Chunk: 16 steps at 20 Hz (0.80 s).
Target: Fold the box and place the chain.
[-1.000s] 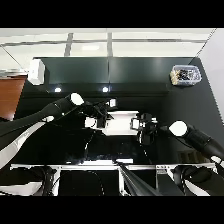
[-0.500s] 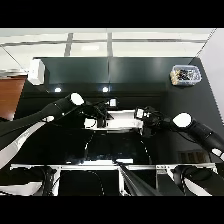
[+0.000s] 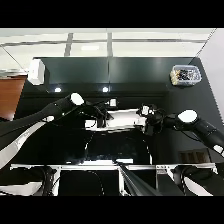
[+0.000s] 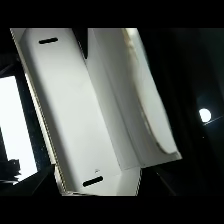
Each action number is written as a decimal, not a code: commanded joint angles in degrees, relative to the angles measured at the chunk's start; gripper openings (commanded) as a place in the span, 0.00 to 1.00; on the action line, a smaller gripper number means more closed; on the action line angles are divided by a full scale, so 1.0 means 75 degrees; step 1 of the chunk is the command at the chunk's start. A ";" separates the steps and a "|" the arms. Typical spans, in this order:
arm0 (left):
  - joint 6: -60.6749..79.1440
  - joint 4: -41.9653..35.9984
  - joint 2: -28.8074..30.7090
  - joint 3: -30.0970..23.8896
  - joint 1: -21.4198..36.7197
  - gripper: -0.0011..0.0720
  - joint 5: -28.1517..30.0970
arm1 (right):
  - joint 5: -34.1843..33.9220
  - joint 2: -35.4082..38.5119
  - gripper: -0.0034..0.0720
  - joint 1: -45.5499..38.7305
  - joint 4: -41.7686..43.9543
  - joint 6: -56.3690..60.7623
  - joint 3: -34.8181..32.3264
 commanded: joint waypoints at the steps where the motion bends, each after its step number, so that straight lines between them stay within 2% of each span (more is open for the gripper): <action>1: -0.0003 0.0000 -0.0006 -0.0003 0.0000 0.05 0.0000 | -0.0076 -0.0163 1.00 -0.0029 0.0358 -0.0341 0.0087; 4: -0.0003 0.0000 -0.0006 -0.0003 0.0000 0.05 -0.0003 | 0.0157 -0.0463 1.00 -0.0026 0.0638 -0.0589 0.0265; 7: -0.0003 0.0000 -0.0006 -0.0003 0.0000 0.05 -0.0006 | 0.1096 -0.0866 1.00 -0.0003 0.0641 -0.0597 0.0268; 8: -0.0003 0.0000 -0.0006 -0.0003 0.0000 0.05 -0.0009 | 0.1145 -0.0953 0.99 0.0070 0.0539 -0.0592 0.0268; 11: -0.0003 0.0000 -0.0006 -0.0003 0.0000 0.05 -0.0009 | 0.0898 -0.1125 0.99 0.0216 -0.0192 -0.0595 0.0242; 13: -0.0006 0.0000 -0.0006 -0.0003 0.0000 0.05 -0.0009 | 0.0530 -0.1311 0.99 0.0210 -0.0192 -0.0597 0.0236; 16: -0.0006 -0.0003 -0.0006 -0.0003 0.0000 0.05 -0.0009 | 0.0449 -0.1419 0.99 0.0210 -0.0195 -0.0632 0.0254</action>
